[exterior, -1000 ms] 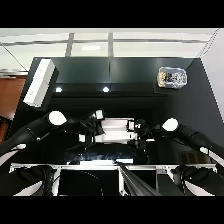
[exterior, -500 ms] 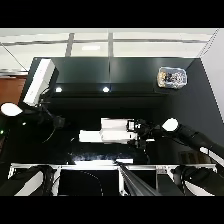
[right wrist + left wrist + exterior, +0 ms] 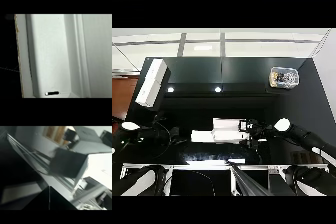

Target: Fold the box and place the chain.

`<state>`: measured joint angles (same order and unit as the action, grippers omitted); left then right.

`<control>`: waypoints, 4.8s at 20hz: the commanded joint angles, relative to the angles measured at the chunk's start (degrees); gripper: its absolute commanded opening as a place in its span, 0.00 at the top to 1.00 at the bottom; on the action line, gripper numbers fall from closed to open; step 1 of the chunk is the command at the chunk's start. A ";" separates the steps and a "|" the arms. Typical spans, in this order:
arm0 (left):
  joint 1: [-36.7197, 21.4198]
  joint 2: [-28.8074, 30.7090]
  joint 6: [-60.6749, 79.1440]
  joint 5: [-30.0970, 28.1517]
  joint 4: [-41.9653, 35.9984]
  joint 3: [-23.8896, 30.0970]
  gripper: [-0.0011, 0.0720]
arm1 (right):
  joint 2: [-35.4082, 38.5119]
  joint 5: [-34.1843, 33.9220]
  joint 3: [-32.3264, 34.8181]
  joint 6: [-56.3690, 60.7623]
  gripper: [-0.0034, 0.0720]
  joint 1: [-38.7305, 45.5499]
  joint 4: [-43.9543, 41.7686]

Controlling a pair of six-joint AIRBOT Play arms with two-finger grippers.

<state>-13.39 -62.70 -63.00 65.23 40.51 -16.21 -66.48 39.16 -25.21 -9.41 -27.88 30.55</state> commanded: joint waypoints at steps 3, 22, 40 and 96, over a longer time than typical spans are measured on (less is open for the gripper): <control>9.60 -7.39 5.92 -4.55 -11.89 -1.73 0.95 | -0.02 0.04 -0.02 -0.02 0.41 -0.02 0.00; 18.32 -11.50 8.74 1.68 -12.33 -9.05 0.02 | -0.02 0.02 -0.02 0.00 0.41 -0.02 0.00; 38.71 -2.43 -14.53 -9.81 -1.22 -18.10 0.02 | -0.02 0.02 -0.02 0.00 0.41 -0.02 -0.02; 64.74 -14.53 -61.07 -10.82 36.85 -33.55 0.07 | -0.02 0.02 -0.02 0.00 0.41 -0.02 -0.02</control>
<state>49.45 -75.13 -122.65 54.87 75.68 -47.97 -66.46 38.81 -25.21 -9.56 -27.88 30.61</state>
